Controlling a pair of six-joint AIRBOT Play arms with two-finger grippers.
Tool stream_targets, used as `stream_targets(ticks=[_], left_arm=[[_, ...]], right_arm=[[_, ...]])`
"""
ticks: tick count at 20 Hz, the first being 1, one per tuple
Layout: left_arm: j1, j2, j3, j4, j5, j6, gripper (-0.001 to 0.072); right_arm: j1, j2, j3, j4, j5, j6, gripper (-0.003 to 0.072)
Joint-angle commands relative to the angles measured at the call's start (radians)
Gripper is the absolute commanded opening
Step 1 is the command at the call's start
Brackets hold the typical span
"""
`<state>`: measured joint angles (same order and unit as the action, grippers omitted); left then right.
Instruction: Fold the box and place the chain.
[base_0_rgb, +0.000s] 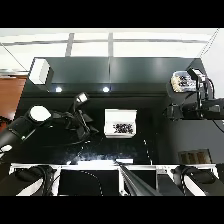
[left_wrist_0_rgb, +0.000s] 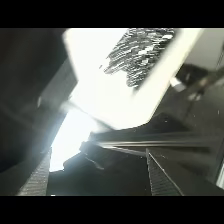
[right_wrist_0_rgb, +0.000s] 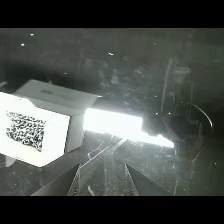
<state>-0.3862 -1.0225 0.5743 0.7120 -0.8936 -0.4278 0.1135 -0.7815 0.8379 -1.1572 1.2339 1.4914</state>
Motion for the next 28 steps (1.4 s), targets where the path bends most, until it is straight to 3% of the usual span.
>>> stream_targets(ticks=[1, 3, 6, 10, 17, 21, 28], left_arm=[[-0.061, -0.042, -0.021, -0.034, 0.079, 0.435, 0.0711], [-0.087, -0.079, -0.016, 0.002, 0.108, 0.557, 0.0711], [-0.069, -0.178, -0.001, -0.190, 0.083, 0.661, 0.0710], [-0.068, -0.259, 0.018, -0.261, 0.074, 0.696, 0.0709], [-0.067, -0.300, 0.049, -0.248, 0.081, 0.713, 0.0706], [-0.066, -0.300, 0.049, -0.162, 0.081, 0.713, 0.0705], [-0.067, -0.304, 0.112, -0.175, 0.078, 0.720, 0.0705]], right_arm=[[0.001, 0.001, 0.001, -0.004, 0.004, 0.021, 0.0347], [0.001, 0.001, 0.001, -0.004, 0.005, 0.025, 0.0347], [0.001, 0.001, 0.001, -0.004, 0.003, 0.032, 0.0347], [0.001, 0.001, 0.001, -0.004, 0.003, 0.032, 0.0347], [0.001, 0.001, 0.001, -0.003, 0.004, 0.032, 0.0347], [0.001, 0.001, 0.001, -0.003, 0.004, 0.032, 0.0347], [0.001, 0.001, 0.001, -0.002, -0.001, 0.035, 0.0347]])
